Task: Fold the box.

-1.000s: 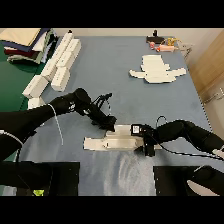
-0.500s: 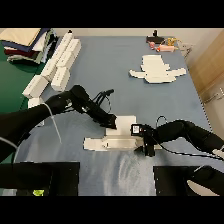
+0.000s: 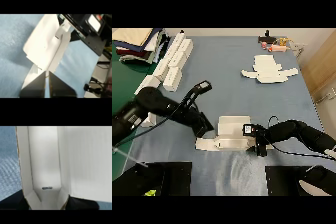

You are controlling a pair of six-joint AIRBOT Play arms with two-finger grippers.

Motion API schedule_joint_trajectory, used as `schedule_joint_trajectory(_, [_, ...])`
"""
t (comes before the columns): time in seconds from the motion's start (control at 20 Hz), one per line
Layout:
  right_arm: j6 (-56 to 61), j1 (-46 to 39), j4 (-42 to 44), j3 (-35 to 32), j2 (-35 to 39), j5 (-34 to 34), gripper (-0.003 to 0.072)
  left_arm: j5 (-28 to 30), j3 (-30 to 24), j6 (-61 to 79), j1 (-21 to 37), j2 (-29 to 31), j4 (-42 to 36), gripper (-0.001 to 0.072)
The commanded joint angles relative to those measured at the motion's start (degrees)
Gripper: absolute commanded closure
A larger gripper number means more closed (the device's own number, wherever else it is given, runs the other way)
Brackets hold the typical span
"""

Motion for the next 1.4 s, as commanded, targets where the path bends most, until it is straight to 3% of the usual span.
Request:
schedule_joint_trajectory(0.0, [0.00,0.00,0.00,0.00,0.04,0.02,0.0189,0.50,-8.37,6.29,0.02,8.02,2.32,0.0023])
schedule_joint_trajectory(0.25, [0.00,0.00,0.00,0.00,0.04,0.02,0.0189,7.58,-15.69,24.55,0.02,7.87,2.29,0.0026])
schedule_joint_trajectory(0.5, [0.00,0.00,0.00,0.00,0.04,0.02,0.0189,13.18,-16.68,33.42,0.02,6.29,2.12,0.0026])
schedule_joint_trajectory(0.7, [0.00,0.00,0.00,0.00,0.04,0.02,0.0189,13.64,-17.49,39.82,-1.22,1.07,0.48,0.0027])
schedule_joint_trajectory(1.0, [0.00,0.00,0.00,0.00,0.04,0.02,0.0189,20.52,-17.31,47.60,-8.07,-9.40,-7.04,0.0040])
schedule_joint_trajectory(1.05, [0.00,0.00,0.00,0.00,0.04,0.02,0.0189,21.73,-17.03,47.60,-9.05,-10.60,-7.17,0.0187])
schedule_joint_trajectory(1.2, [0.00,0.00,0.00,0.00,0.04,0.02,0.0188,23.39,-15.85,47.60,-10.78,-12.81,-7.23,0.0469])
schedule_joint_trajectory(1.35, [0.00,0.00,0.00,0.00,0.04,0.02,0.0189,26.97,-15.67,47.63,-12.17,-13.20,-9.40,0.0482])
